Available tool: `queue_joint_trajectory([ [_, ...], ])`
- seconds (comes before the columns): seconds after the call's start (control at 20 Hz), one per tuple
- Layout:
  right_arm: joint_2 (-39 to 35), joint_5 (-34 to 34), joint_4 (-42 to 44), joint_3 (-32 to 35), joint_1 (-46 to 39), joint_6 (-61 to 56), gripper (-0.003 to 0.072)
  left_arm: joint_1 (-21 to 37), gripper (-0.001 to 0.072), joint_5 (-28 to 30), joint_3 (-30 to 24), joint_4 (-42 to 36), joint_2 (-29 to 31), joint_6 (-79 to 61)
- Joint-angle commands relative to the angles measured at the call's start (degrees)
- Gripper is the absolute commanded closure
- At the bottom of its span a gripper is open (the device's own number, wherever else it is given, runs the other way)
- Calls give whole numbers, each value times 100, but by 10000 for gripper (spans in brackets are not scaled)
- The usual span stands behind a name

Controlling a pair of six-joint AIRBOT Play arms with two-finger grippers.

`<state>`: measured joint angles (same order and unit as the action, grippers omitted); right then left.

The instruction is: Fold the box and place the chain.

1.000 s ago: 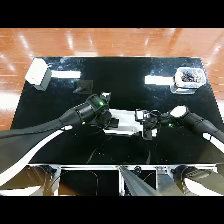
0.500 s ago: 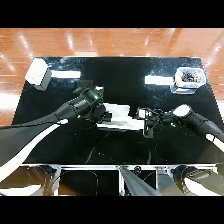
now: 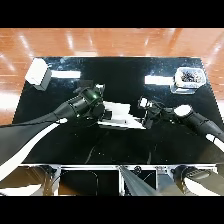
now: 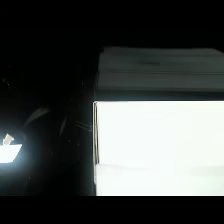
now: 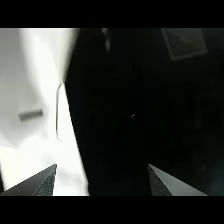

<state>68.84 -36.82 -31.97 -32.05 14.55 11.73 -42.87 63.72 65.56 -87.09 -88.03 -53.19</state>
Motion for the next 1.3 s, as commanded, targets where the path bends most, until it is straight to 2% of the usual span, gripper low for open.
queue_joint_trajectory([
  [0.0,-192,-651,282,-20,-2,-1071,-15,116,692,-87,-57,-452,17,-39],
  [0.2,-442,-968,-271,-20,-2,-1478,-15,116,692,-118,-400,-684,267,-17],
  [0.5,-439,-1113,-1027,-20,105,-1019,-15,109,692,-114,-476,-660,304,-20],
  [0.75,-435,-1001,-817,-20,479,-17,-14,114,692,-116,-476,-640,286,-17],
  [1.0,-409,-518,-356,-20,737,291,-15,114,693,-116,-476,-640,286,-17],
  [1.25,-238,-586,-188,-20,754,291,-13,111,694,-92,-476,-610,278,-17],
])
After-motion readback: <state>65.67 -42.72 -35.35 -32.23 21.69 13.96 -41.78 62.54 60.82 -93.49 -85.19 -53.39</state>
